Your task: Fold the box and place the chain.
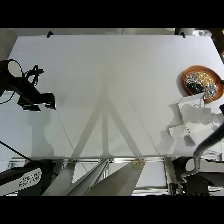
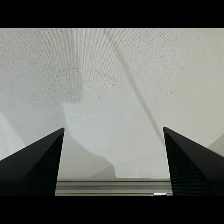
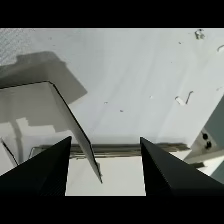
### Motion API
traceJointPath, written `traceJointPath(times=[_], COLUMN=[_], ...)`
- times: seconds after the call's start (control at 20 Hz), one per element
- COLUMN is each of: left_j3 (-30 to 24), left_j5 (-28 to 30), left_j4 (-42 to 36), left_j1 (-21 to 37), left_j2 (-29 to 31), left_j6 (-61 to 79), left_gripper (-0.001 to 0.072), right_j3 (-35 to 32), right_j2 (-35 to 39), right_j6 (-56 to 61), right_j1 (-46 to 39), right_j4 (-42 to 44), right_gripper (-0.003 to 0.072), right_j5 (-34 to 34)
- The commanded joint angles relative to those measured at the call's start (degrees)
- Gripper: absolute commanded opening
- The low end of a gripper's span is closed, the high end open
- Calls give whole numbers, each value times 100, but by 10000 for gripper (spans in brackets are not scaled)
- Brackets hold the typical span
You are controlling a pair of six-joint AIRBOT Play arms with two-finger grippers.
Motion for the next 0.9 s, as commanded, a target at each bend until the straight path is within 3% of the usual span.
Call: traceJointPath(times=[0.0, 0.15, 0.2, 0.3, 0.45, 0.7, 0.85], left_j3=[-2, -2, -2, -2, -2, -2, 0], left_j5=[2, 2, 2, 2, 2, 2, 0], left_j4=[2, 0, 0, 0, 0, 0, 0], left_j1=[4, 4, 4, 4, 4, 4, 4], left_j2=[4, 4, 4, 4, 4, 4, 4], left_j6=[0, 2, 0, 0, 0, 0, 0], left_gripper=[695, 695, 695, 695, 695, 695, 695], right_j3=[28, 26, 26, 28, 28, 9, -361], right_j2=[-306, -544, -605, -599, -404, 494, 1078], right_j6=[-254, -251, -254, -251, -608, -1252, -1447], right_j1=[-2, -2, -2, -2, 4, 42, 444], right_j4=[177, 179, 221, 433, 1316, 3939, 4830], right_gripper=[453, 384, 315, 15, 20, 18, 18], right_j5=[144, 367, 538, 706, 960, 977, 957])
